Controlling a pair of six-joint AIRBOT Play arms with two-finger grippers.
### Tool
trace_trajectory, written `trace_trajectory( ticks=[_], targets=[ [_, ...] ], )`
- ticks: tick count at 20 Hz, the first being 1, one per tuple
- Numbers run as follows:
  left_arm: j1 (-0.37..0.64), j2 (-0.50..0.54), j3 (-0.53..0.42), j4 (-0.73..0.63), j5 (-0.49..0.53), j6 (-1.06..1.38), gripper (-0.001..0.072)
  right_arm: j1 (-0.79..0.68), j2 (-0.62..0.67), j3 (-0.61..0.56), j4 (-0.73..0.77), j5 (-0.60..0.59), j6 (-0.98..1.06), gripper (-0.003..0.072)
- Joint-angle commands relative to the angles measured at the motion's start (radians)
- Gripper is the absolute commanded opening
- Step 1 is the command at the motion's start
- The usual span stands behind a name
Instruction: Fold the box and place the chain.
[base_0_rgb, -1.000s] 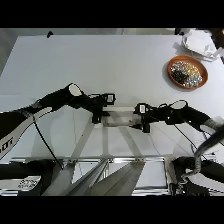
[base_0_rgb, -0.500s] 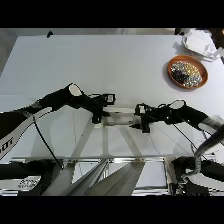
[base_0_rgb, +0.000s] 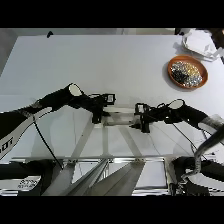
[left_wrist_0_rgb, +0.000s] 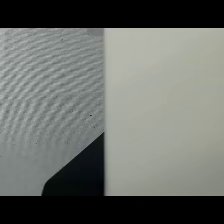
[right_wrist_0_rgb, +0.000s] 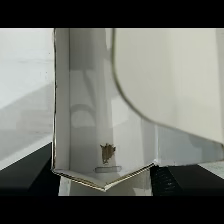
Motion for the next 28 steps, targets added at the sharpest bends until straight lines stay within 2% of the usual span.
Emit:
trace_trajectory(
  ticks=[1,9,12,28],
  targets=[
    [0.000,0.000,0.001,0.000,0.000,0.000,0.0010,0.000,0.000,-0.001,-0.026,-0.004,0.004,0.0480],
    [0.000,0.000,0.001,0.000,0.000,0.000,0.0010,0.000,0.000,-0.001,-0.028,-0.003,0.008,0.0479],
    [0.000,0.000,0.001,0.000,0.000,0.000,0.0010,0.000,0.000,-0.001,-0.038,-0.004,0.008,0.0456],
    [0.000,0.000,0.001,0.000,0.000,0.000,0.0010,0.000,0.000,-0.001,-0.039,-0.006,0.011,0.0458]
  ],
)
